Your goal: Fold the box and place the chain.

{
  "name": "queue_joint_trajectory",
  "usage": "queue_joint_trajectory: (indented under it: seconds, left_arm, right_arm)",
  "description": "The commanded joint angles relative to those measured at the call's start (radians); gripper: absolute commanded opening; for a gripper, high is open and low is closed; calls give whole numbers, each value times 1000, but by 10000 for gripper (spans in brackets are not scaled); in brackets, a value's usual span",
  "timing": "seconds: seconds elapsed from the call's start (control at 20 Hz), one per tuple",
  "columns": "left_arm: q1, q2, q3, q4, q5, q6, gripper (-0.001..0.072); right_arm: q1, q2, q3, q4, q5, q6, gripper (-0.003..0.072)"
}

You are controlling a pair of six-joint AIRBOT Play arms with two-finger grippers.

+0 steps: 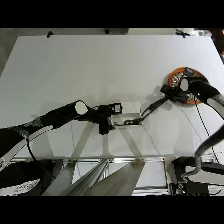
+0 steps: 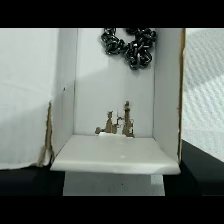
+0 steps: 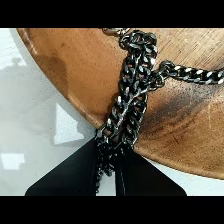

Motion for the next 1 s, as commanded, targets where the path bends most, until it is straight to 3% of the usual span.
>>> queue_joint_trajectory:
  seconds: [0.0,0.4,0.7,0.95]
  left_arm:
    - [-1,-1,0,0,0,0,135]
    - [-1,-1,0,0,-1,0,135]
    - [-1,-1,0,0,-3,0,135]
    - [-1,-1,0,0,-7,0,135]
  right_arm:
    - [1,45,0,31,38,-50,7]
    - [44,380,0,63,129,-288,5]
    - [261,682,0,61,178,-363,6]
    - [443,794,0,63,183,-351,6]
